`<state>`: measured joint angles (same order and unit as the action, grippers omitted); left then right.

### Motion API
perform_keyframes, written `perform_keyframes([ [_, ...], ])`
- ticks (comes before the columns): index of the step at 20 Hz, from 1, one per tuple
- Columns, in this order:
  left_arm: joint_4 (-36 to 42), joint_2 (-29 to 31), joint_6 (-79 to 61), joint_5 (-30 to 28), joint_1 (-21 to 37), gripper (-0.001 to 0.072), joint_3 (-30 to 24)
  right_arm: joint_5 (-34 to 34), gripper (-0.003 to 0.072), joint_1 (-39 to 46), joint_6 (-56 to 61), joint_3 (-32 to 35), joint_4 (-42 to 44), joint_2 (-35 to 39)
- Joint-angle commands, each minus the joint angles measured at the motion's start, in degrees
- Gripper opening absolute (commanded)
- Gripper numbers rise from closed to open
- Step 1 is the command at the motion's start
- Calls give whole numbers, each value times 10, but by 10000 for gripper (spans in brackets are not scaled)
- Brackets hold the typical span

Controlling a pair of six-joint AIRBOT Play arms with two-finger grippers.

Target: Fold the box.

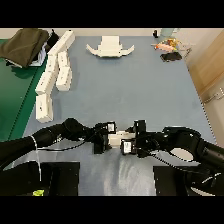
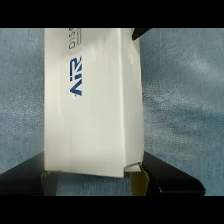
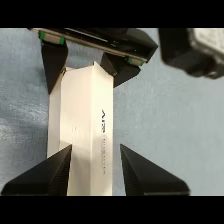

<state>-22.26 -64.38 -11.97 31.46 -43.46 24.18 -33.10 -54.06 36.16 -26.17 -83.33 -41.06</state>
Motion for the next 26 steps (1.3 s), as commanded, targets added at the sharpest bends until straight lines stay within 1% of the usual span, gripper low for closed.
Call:
perform_keyframes([
  [1,0,0,0,1,0,532,0,0,441,0,0,-4,-2,0],
  [3,0,0,0,1,0,531,0,0,442,0,0,-4,-2,0],
  [4,0,0,0,1,0,531,0,0,423,0,0,-4,-2,0],
  [5,0,0,0,1,0,531,0,0,380,0,0,-4,-2,0],
  [6,0,0,0,1,0,532,0,0,358,0,0,-4,-2,0],
  [8,0,0,0,1,0,531,0,-1,332,0,0,-4,-2,-5],
  [9,0,0,0,1,0,531,0,-2,331,0,0,-4,2,-10],
  [10,0,0,0,1,0,531,0,-5,279,0,0,-4,9,-14],
  [12,0,0,0,1,0,532,0,-9,275,0,-1,-4,30,-19],
  [13,0,0,0,1,0,531,0,-12,189,0,-2,-4,42,-18],
  [14,0,0,0,1,0,532,0,-13,152,0,-2,-4,50,-18],
  [19,0,0,0,1,0,531,0,-25,146,0,-2,-4,75,-18],
  [24,0,0,0,1,0,532,0,-28,139,0,-2,-1,78,-18],
  [26,0,0,0,1,0,532,0,-34,138,0,-2,1,94,-19],
])
